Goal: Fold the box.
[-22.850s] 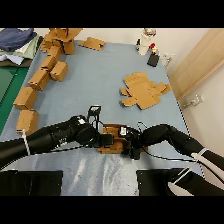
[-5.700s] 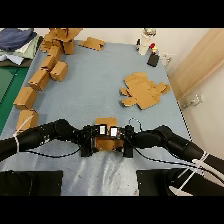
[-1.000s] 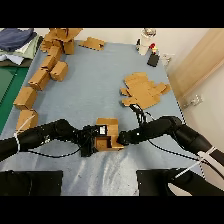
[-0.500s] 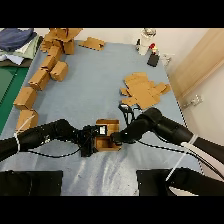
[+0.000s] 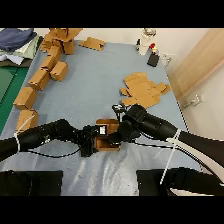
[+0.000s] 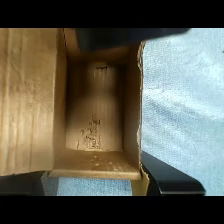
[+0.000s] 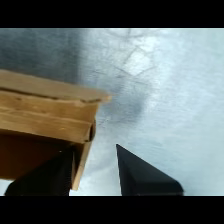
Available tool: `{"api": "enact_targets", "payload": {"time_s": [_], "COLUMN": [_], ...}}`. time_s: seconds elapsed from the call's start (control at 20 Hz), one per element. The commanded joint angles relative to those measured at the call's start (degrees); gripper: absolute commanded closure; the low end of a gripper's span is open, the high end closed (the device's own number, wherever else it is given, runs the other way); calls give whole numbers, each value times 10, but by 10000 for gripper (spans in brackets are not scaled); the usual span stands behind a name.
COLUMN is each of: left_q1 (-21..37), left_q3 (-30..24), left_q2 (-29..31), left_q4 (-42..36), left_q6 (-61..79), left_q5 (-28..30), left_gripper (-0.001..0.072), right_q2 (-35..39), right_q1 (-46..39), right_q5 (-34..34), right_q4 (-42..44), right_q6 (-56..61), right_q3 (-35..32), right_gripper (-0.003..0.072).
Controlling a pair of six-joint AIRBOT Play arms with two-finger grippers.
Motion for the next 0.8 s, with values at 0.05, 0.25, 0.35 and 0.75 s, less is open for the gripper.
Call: {"api": "enact_targets", "payload": {"time_s": [0.05,0.25,0.35,0.75], "left_q1": [0,0,0,0], "left_q3": [0,0,0,0], "left_q2": [0,0,0,0], "left_q4": [0,0,0,0], "left_q6": [0,0,0,0], "left_q5": [0,0,0,0], "left_gripper": [243,243,243,243], "right_q2": [-5,-12,-18,-35], "right_q1": [2,9,14,17], "right_q5": [-16,20,23,33], "right_q4": [-25,-13,-4,4], "right_q6": [21,33,35,35], "right_q3": [4,4,4,4], "right_gripper": [268,267,267,350]}}
